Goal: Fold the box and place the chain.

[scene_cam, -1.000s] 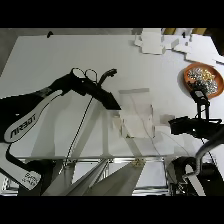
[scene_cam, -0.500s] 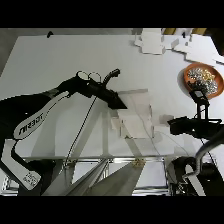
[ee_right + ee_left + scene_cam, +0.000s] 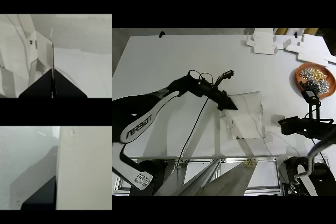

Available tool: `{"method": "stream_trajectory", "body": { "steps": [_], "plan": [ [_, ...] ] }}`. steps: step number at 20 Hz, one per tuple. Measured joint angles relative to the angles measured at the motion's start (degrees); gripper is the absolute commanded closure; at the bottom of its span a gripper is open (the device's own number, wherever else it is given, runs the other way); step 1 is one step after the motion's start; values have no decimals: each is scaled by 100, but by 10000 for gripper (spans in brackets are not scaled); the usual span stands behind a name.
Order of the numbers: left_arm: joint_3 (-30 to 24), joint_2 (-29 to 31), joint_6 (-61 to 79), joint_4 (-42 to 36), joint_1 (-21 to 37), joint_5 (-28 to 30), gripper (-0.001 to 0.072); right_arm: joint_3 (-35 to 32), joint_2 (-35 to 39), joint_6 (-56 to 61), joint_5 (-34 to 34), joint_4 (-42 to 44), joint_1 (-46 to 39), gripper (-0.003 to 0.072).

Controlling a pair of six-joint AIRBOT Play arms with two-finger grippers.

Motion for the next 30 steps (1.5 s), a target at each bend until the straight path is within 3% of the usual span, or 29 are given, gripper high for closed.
{"method": "stream_trajectory", "body": {
  "steps": [2, 4, 6, 9, 12, 17, 20, 30],
  "plan": [
    [-22, 321, -214, 531, 13, 166, 715, 107, 0, -2, 28, 66, -4, 462],
    [-199, 741, -348, 942, -17, 160, 716, 302, 0, -4, 125, 160, -2, 461],
    [-623, 1263, -426, 1318, -63, 544, 714, 503, 11, -13, 210, 219, -2, 462],
    [-1370, 1996, -105, 1307, -190, 1023, 709, 669, 28, -15, 295, 249, -2, 462],
    [-1781, 2297, 643, 1196, -319, 1237, 708, 732, 35, -15, 345, 282, -2, 462],
    [-1980, 2229, 1604, 1351, -584, 1810, 707, 758, 35, -15, 363, 562, -2, 462],
    [-2011, 2033, 1788, 1069, -660, 2138, 707, 763, 35, -24, 365, 629, -2, 462],
    [-2026, 1580, 2033, 621, -717, 2444, 706, 763, 35, -378, 372, 658, -2, 463]
  ]
}}
